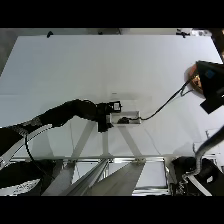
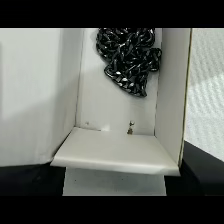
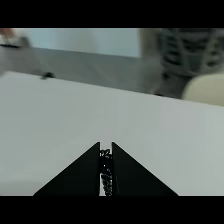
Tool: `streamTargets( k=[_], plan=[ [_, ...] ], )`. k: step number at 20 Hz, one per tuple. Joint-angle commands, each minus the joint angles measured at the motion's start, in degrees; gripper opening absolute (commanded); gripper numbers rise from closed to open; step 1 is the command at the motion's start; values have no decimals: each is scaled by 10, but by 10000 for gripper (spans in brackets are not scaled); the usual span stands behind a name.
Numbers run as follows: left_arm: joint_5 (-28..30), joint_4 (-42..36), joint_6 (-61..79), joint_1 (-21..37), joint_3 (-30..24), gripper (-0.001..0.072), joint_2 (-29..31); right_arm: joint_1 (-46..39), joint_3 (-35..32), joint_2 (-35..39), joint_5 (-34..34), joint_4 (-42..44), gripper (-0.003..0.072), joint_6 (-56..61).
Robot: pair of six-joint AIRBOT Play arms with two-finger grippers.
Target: Fold the box and place the chain.
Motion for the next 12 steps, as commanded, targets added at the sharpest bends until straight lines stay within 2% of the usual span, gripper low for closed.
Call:
streamTargets(
  k=[1,4,7,12],
  plan=[
    [0,0,0,0,0,274,0,96,1,-5,-27,29,13,-28],
    [0,0,0,0,0,274,0,136,1,-50,20,29,13,-7],
    [0,0,0,0,0,274,0,137,1,-123,86,30,13,38],
    [0,0,0,0,0,274,0,137,1,-238,109,52,14,89]
  ],
)
